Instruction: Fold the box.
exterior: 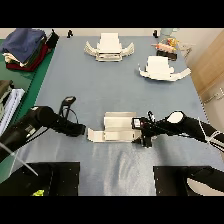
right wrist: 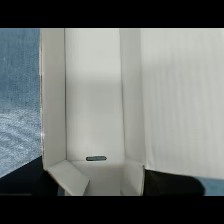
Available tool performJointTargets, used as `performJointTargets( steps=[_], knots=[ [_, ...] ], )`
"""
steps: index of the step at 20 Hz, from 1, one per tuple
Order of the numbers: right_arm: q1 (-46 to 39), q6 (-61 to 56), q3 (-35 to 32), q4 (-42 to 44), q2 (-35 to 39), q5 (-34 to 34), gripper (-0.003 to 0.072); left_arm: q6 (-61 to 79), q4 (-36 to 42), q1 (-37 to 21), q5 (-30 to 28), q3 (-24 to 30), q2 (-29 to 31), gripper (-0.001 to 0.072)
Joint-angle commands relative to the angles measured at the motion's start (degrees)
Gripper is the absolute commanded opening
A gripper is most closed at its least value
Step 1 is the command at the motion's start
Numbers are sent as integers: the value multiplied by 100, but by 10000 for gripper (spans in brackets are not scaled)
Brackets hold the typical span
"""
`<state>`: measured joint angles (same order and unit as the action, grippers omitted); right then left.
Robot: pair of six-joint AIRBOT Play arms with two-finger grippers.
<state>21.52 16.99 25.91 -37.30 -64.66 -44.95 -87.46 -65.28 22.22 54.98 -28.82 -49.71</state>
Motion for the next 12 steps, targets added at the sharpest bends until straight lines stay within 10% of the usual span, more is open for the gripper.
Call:
performJointTargets(
  steps=[1,12],
  knots=[
    [0,-2,-2,2,0,0,606,662,1220,-11,-358,138,-702,14],
    [0,-2,-2,2,-2,0,606,802,1937,1154,-855,-262,-765,14]
  ],
)
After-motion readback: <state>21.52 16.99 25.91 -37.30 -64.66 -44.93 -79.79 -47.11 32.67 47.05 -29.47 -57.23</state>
